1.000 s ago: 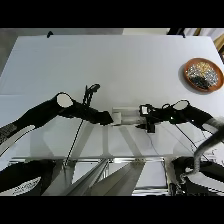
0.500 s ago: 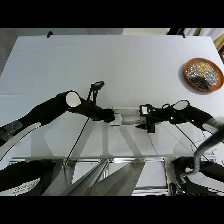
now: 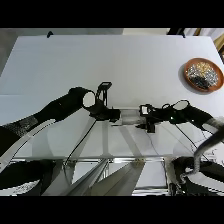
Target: Fold the box and place the chain.
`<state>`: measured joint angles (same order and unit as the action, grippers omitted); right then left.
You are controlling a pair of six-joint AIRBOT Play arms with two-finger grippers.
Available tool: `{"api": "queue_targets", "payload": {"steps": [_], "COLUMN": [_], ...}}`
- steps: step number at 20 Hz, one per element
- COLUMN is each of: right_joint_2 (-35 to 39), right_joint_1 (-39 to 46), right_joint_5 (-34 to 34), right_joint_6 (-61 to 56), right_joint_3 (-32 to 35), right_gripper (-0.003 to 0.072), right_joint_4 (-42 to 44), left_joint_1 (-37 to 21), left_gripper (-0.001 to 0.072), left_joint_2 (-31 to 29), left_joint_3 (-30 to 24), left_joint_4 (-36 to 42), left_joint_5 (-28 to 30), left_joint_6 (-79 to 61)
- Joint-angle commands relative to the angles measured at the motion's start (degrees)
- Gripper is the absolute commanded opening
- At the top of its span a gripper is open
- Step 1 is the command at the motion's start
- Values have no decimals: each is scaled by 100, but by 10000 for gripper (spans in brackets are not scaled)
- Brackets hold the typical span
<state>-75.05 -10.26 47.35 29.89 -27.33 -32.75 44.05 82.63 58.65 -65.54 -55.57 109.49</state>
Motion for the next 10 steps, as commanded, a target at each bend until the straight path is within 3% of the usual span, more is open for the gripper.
{"api": "queue_targets", "payload": {"steps": [1,10], "right_joint_2": [-2,-2], "right_joint_1": [-2,-2], "right_joint_5": [2,2], "right_joint_6": [0,0], "right_joint_3": [2,2], "right_gripper": [403,403], "right_joint_4": [0,0], "left_joint_1": [170,575], "left_gripper": [440,437], "left_joint_2": [76,507], "left_joint_3": [232,503], "left_joint_4": [-374,-776], "left_joint_5": [-166,-345], "left_joint_6": [752,1698]}}
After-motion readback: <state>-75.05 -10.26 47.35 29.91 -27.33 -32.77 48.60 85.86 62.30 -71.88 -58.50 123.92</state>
